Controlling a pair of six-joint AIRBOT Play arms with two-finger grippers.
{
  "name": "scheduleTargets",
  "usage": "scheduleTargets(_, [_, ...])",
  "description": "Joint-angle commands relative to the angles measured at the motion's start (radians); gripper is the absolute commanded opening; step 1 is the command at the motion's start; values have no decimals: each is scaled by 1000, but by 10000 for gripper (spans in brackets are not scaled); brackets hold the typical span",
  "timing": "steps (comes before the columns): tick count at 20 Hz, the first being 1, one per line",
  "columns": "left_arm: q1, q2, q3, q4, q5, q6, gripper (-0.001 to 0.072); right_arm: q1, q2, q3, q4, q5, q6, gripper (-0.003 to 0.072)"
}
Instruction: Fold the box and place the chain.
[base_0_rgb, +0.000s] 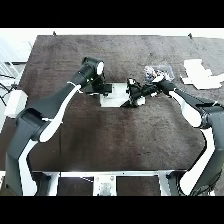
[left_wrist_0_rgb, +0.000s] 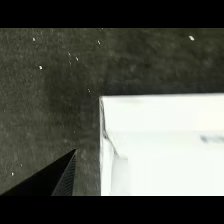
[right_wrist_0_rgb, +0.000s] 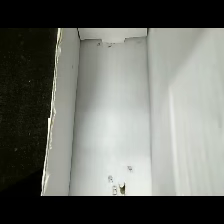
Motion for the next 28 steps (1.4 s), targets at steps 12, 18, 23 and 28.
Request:
scheduleTargets(12, [21,290,-3,-5,-6,489,677,0,0,1,0,-1,0,587])
scheduleTargets(18, [62,377,-13,-175,63,869,641,0,0,1,0,0,0,587])
scheduleTargets(23, [202,377,-73,-556,56,1197,629,0,0,1,0,0,0,587])
scheduleTargets(28, [322,376,-231,-576,124,1432,629,0,0,1,0,0,0,587])
